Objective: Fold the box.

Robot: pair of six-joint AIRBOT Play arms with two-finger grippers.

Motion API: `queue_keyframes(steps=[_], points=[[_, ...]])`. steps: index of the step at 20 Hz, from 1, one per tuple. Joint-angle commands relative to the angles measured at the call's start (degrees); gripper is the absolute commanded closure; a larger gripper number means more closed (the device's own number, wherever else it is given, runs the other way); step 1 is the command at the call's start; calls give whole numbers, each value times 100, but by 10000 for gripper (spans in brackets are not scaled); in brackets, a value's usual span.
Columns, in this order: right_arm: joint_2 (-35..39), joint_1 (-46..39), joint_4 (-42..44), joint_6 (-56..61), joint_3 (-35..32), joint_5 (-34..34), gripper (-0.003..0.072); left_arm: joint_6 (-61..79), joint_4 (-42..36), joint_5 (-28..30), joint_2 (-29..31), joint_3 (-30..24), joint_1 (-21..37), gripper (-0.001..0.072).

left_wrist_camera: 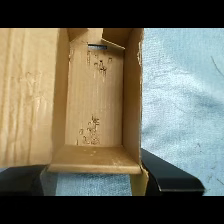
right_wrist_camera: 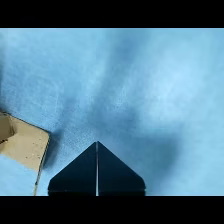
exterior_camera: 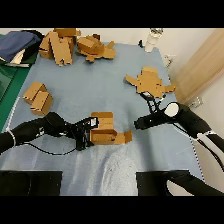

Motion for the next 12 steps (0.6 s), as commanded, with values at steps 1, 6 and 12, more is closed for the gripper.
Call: queue_keyframes(steps=[1, 6, 12], points=[[-260, -42, 542, 387, -424, 2, 681, 2, 2, 0, 2, 0, 2, 477], [-358, 380, 1182, 216, -603, -61, 681, 4, 2, 2, 2, 0, 2, 478], [-339, 538, 1652, 214, -601, -92, 681, 4, 2, 2, 2, 0, 2, 477]])
